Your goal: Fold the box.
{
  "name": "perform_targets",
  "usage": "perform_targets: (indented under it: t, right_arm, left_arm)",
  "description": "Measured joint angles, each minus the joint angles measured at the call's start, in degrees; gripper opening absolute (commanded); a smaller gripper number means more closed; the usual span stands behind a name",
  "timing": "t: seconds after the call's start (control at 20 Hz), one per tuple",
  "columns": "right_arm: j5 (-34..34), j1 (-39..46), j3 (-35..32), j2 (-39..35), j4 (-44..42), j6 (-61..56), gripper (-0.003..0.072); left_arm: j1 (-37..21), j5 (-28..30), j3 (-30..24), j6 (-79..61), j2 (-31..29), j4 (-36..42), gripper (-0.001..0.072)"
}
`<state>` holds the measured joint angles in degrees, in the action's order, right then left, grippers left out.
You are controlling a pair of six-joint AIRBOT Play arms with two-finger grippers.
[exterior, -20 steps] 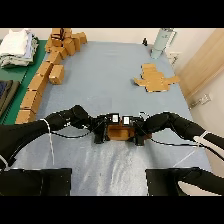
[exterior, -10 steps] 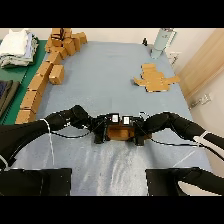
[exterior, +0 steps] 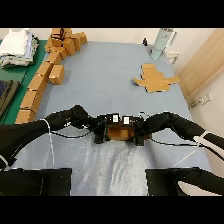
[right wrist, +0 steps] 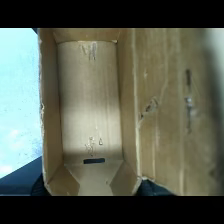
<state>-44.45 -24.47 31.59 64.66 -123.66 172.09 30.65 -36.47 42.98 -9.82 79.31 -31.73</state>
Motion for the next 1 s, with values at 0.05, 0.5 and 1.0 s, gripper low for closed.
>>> perform_targets:
  t: [0.05, 0.5, 1.0]
  right_arm:
    - [-0.15, 0.00, -0.02, -0.02, -0.31, -0.28, 0.0720]
    - [-7.32, 0.17, -0.07, -8.15, 11.17, -15.93, 0.0720]
    - [-17.97, 0.17, -0.04, -23.21, 7.93, -58.82, 0.0720]
  left_arm:
    - [0.00, 0.02, 0.00, 0.00, 0.00, 0.00, 0.0495]
    - [0.00, 0.17, 0.00, 0.00, 0.00, 0.02, 0.0495]
    - [0.00, 0.07, 0.00, 0.00, 0.00, 0.02, 0.0495]
